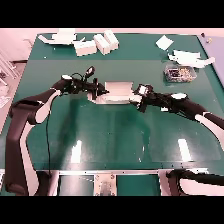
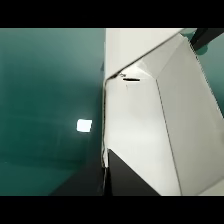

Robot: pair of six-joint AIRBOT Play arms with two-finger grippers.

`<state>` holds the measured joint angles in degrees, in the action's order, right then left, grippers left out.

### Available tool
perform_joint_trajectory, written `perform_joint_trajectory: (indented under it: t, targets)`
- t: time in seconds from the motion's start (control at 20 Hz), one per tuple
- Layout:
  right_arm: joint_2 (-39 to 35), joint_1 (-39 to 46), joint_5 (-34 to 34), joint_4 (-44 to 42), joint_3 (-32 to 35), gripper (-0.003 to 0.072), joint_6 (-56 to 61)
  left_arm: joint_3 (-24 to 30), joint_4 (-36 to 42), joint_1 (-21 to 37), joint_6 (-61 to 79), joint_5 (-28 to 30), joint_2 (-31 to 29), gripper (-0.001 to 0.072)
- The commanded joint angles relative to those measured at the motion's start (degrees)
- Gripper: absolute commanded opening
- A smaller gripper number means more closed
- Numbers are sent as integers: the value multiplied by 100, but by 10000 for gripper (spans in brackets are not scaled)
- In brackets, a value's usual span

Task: Fold the box and place the chain.

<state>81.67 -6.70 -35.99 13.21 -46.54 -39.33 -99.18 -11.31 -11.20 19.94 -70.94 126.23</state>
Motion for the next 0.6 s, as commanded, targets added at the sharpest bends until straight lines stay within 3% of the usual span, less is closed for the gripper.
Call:
perform_joint_trajectory:
  t: [0.0, 0.4, 0.55]
  targets:
    - [173, 136, -317, -17, -229, 551, 7, 2, 0, -4, 2, -17, 2, 22]
    - [629, 361, -763, 160, -763, 551, 31, 2, 0, -4, 2, -22, 2, 22]
    - [730, 367, -1027, 870, -881, 551, 402, 2, 0, -4, 2, -24, 2, 22]
